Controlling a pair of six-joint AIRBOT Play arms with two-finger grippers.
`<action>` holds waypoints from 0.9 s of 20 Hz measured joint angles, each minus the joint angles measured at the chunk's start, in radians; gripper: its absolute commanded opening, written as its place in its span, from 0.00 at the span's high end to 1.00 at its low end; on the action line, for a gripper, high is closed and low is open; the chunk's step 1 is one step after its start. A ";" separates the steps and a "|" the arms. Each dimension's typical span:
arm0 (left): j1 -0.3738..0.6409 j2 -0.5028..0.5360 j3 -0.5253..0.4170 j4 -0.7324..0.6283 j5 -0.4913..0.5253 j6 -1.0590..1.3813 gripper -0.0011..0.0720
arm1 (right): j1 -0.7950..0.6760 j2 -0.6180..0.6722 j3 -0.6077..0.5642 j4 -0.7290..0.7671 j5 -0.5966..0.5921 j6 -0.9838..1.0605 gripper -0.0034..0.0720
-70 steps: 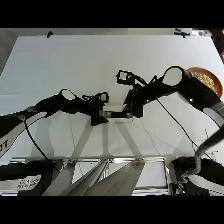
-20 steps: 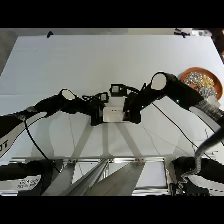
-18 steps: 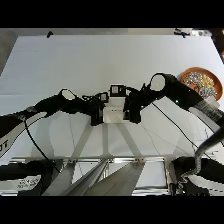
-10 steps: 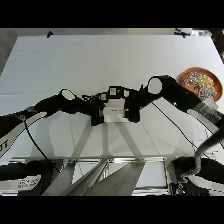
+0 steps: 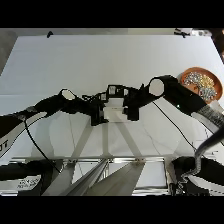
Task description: Fold the box and place the chain.
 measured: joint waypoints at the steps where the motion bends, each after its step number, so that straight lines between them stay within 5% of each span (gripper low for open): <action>1: 0.000 0.000 0.000 0.000 0.000 0.000 0.46 | 0.000 0.002 0.000 -0.002 -0.008 0.002 0.57; 18: 0.001 0.000 0.000 -0.001 0.005 0.000 0.46 | 0.007 0.006 -0.034 -0.069 -0.161 0.052 0.57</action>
